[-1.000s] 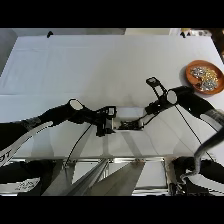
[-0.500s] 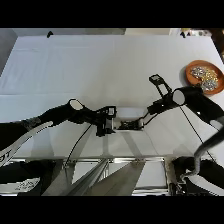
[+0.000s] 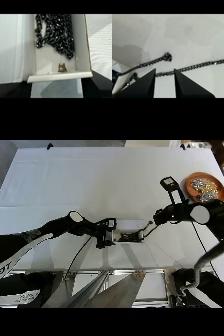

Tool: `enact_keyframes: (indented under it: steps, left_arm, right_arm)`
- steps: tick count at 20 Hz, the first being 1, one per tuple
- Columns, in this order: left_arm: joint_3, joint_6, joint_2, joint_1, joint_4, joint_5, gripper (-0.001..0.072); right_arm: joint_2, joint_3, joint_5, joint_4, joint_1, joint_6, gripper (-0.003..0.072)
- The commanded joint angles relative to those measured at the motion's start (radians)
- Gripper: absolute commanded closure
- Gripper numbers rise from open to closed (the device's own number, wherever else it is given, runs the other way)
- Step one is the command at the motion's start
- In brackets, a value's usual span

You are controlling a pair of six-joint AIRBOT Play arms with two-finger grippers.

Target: Fold the box and place the chain.

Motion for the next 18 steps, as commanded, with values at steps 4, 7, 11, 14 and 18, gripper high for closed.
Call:
enact_keyframes:
  steps: [4, 7, 11, 14, 18]
  left_arm:
    - [0.000, 0.000, 0.001, 0.001, 0.000, 0.000, 0.0538]
    - [0.000, 0.000, 0.001, 0.001, 0.000, 0.000, 0.0538]
    - [0.000, 0.000, 0.001, 0.001, 0.000, 0.000, 0.0538]
    - [0.000, 0.000, 0.001, 0.001, 0.000, 0.000, 0.0538]
    - [0.000, 0.000, 0.001, 0.001, 0.000, 0.000, 0.0538]
  right_arm:
    - [-0.216, 0.001, -0.079, -0.011, 0.001, 0.000, 0.0386]
    - [-0.270, 0.001, -0.092, -0.011, 0.001, 0.000, 0.0390]
    - [-0.323, 0.001, -0.097, -0.014, 0.001, 0.000, 0.0399]
    - [-0.354, 0.000, -0.096, -0.014, 0.001, 0.000, 0.0431]
    - [-0.355, 0.000, -0.103, -0.014, 0.001, 0.000, 0.0452]
